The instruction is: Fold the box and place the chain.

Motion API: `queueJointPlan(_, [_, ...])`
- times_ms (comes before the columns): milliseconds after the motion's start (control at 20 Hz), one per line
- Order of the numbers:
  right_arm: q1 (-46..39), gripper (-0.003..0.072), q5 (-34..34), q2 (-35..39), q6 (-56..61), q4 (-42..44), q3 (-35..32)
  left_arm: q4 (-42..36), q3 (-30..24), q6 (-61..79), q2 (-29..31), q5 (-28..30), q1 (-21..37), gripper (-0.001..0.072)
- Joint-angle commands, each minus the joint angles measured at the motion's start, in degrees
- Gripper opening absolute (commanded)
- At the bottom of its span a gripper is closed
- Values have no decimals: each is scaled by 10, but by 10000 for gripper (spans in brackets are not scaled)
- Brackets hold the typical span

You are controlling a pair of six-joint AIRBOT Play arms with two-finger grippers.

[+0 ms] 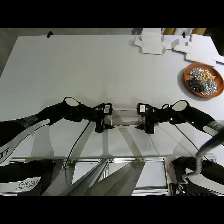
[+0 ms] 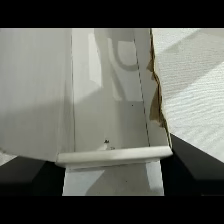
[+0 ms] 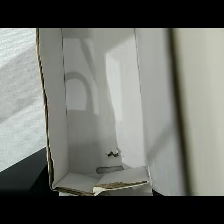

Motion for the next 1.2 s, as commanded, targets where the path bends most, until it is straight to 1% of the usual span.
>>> queueJointPlan(0, [1, 419, 1, 1, 0, -17, 0, 0, 0, 0, 0, 0, 0, 37])
queueJointPlan(50, [0, 689, 0, 3, 9, -30, 0, 0, 0, 0, 0, 0, 0, 37])
queueJointPlan(150, [0, 695, 1, 21, 44, -58, 0, 0, 0, 0, 0, 0, 0, 37])
queueJointPlan(350, [0, 694, 18, 91, 157, -201, 0, 0, 0, 0, 0, 0, 0, 37])
queueJointPlan(450, [0, 693, 41, 129, 203, -248, 0, 0, 0, 0, 0, 0, 0, 37])
queueJointPlan(550, [0, 692, 62, 168, 249, -267, 0, 0, 0, 0, 0, 0, 0, 37])
queueJointPlan(750, [0, 680, 107, 241, 308, -258, 0, 0, 0, 0, 0, -2, 0, 37])
queueJointPlan(800, [0, 630, 122, 257, 307, -238, 0, 0, 0, 0, 0, -2, 0, 37])
queueJointPlan(900, [0, 605, 140, 277, 294, -156, 0, 0, 0, 0, 0, -2, 0, 37])
queueJointPlan(1000, [0, 456, 136, 279, 276, -48, 0, 0, 0, 0, 0, -2, 0, 37])
queueJointPlan(1050, [0, 361, 130, 278, 276, 9, 0, 0, 0, 0, 0, -2, 0, 37])
queueJointPlan(1100, [0, 236, 116, 277, 276, 63, 0, 0, 0, 0, 0, -2, 0, 37])
queueJointPlan(1150, [1, 19, 98, 272, 266, 111, 0, 0, 0, 0, 0, -2, 0, 37])
